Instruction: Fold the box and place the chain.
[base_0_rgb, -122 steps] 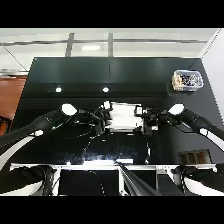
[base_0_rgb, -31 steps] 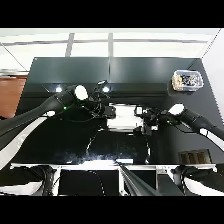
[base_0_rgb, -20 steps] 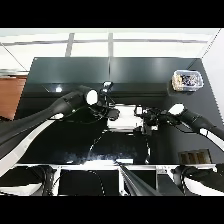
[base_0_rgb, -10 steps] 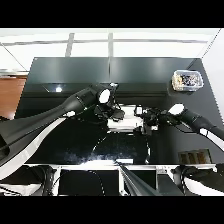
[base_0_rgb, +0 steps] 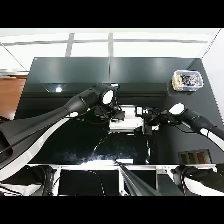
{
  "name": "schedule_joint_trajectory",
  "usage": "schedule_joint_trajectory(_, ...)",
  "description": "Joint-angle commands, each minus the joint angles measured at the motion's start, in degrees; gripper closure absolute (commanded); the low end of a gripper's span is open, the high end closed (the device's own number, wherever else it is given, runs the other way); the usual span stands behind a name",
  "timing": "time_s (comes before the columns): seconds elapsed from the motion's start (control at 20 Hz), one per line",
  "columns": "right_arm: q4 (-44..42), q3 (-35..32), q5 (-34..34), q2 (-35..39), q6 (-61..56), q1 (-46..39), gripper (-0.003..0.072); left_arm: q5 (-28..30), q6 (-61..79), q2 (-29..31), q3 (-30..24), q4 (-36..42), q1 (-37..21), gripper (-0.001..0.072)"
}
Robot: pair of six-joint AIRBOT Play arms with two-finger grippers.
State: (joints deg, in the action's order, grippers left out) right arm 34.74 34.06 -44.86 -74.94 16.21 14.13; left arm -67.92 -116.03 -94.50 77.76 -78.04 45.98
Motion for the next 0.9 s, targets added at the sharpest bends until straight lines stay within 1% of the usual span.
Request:
schedule_joint_trajectory(0.0, -0.3, 0.0, 0.1, 0.0, -0.1, 0.0, 0.0494, 0.4, -1.5, -1.3, 0.1, 0.2, 0.2, 0.0434)
schedule_joint_trajectory(0.2, -0.3, 0.0, 0.1, 0.0, -0.2, 0.0, 0.0494, 0.3, -4.5, -1.8, 0.2, -4.0, 0.2, 0.0434)
schedule_joint_trajectory(0.8, -0.3, 0.0, 0.1, 0.0, -0.2, 0.0, 0.0494, -0.2, -9.0, -3.0, 0.2, -4.0, -0.4, 0.0438)
schedule_joint_trajectory(0.85, -0.3, 0.0, 0.1, 0.0, -0.2, 0.0, 0.0494, -0.2, -9.5, -3.0, 0.2, -4.0, -0.4, 0.0563)
